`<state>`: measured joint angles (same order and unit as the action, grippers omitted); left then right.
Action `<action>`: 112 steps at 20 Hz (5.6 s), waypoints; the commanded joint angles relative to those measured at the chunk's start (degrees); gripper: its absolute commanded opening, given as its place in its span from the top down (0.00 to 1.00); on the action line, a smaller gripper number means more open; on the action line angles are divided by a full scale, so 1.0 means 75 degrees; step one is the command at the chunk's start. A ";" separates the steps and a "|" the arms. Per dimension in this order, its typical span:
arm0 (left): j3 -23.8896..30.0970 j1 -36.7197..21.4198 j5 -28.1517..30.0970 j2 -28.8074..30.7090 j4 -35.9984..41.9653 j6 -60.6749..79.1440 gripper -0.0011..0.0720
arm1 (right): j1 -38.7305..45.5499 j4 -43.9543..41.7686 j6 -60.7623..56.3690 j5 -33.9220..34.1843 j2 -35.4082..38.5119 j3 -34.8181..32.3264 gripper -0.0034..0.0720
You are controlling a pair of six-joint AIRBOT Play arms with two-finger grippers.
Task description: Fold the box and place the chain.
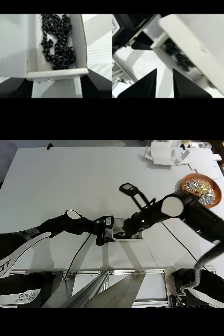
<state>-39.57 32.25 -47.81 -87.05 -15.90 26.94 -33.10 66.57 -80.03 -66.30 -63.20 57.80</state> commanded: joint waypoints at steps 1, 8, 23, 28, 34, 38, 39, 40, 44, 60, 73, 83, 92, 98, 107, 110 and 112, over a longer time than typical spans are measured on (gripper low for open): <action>-0.0003 -0.0003 0.0000 0.0006 0.0003 0.0003 0.89 | 0.1180 0.0431 0.0073 -0.0425 0.0484 0.0262 0.67; -0.0003 -0.0003 0.0000 0.0006 0.0000 0.0003 0.89 | 0.3928 0.1714 0.0041 -0.0329 -0.0373 0.0256 0.75; -0.0003 -0.0003 0.0000 0.0006 0.0003 0.0003 0.89 | 0.4159 0.3042 -0.0391 0.0691 -0.2669 0.0236 0.48; -0.0003 -0.0003 0.0000 0.0006 0.0000 0.0003 0.89 | 0.4159 0.3002 -0.0557 0.0839 -0.3040 0.0169 0.48; -0.0003 -0.0003 0.0000 0.0006 0.0000 0.0003 0.89 | 0.4159 0.2917 -0.0554 0.1040 -0.3284 0.0149 0.50; -0.0003 -0.0003 0.0000 0.0006 0.0000 0.0003 0.89 | 0.4153 0.2926 -0.0099 0.0449 -0.3311 0.0149 0.93; -0.0003 -0.0003 0.0000 0.0006 0.0000 0.0003 0.89 | 0.4153 0.2929 -0.0067 0.0294 -0.3232 0.0149 0.93; -0.0003 -0.0003 0.0000 0.0006 0.0000 0.0003 0.89 | 0.4153 0.2926 -0.0064 0.0175 -0.3077 0.0149 0.93; -0.0003 -0.0003 -0.0003 0.0006 0.0000 0.0003 0.89 | 0.4153 0.2923 -0.0067 -0.0213 -0.1918 0.0149 0.93; -0.0003 -0.0003 0.0000 0.0006 0.0000 0.0003 0.89 | 0.1737 -0.0312 0.0697 -0.1163 0.2157 0.0143 0.93; -0.0003 -0.0003 -0.0003 0.0006 0.0000 0.0003 0.89 | -0.0259 -0.0329 0.0446 0.1399 0.1084 -0.1102 0.93; -0.0003 -0.0003 0.0003 0.0006 0.0003 0.0003 0.89 | 0.0262 -0.0254 0.0478 0.0659 0.0367 -0.0836 0.68; -0.0003 -0.0003 0.0000 0.0006 0.0003 0.0003 0.89 | 0.4062 0.1562 0.0227 0.0361 -0.0565 0.0102 0.68; -0.0003 -0.0003 0.0000 0.0006 0.0000 0.0003 0.89 | 0.4470 0.1728 0.0070 0.0522 -0.2381 0.0035 0.38; -0.0003 -0.0003 0.0000 0.0006 0.0003 0.0003 0.89 | 0.4468 0.2095 -0.0221 0.0440 -0.3098 0.0023 0.58; -0.0006 -0.0003 0.0000 0.0006 0.0000 0.0003 0.89 | 0.4468 0.2090 -0.0335 0.0586 -0.3101 -0.0076 0.61; -0.0003 -0.0003 0.0000 0.0006 0.0003 0.0003 0.89 | 0.4453 0.2069 -0.0361 0.0586 -0.3147 -0.0090 0.65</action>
<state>-39.57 32.25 -47.81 -87.05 -15.88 26.94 0.36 82.13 -82.21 -62.43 -86.37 57.45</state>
